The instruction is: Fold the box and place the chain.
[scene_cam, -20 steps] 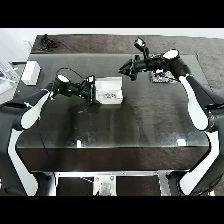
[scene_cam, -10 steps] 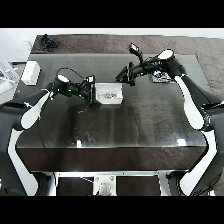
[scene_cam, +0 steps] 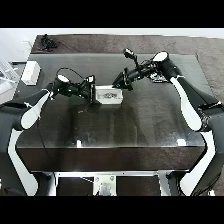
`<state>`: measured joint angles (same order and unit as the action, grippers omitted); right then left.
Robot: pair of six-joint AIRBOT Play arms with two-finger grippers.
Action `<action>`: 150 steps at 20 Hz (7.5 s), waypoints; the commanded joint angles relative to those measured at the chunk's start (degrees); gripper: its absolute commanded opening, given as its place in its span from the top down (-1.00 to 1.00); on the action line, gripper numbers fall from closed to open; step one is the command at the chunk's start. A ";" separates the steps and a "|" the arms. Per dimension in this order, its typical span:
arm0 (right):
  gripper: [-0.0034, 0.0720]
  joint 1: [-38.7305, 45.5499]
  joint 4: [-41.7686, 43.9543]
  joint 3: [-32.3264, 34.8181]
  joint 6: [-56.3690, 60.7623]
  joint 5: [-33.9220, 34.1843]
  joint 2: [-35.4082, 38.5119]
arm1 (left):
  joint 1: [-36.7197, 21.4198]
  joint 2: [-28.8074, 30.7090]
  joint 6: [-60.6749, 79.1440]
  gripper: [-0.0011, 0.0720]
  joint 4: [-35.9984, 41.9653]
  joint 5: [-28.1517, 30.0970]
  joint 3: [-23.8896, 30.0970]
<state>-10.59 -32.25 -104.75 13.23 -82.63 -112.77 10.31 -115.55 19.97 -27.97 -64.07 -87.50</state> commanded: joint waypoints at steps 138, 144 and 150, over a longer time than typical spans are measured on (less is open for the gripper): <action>0.90 0.42 9.01 28.70 -10.08 22.14 16.20 | 0.02 -0.02 0.00 -0.48 0.00 0.11 0.00; 0.90 2.97 9.11 30.40 -1.99 23.80 40.44 | 0.02 -0.02 0.00 -0.48 0.00 0.11 0.00; 0.90 9.81 2.80 46.40 7.58 31.52 61.68 | 0.04 -0.02 0.00 -0.48 0.20 0.04 -0.02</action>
<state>-3.88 -27.07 -65.08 15.79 -54.76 -59.77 10.35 -115.55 19.99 -27.94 -63.96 -87.50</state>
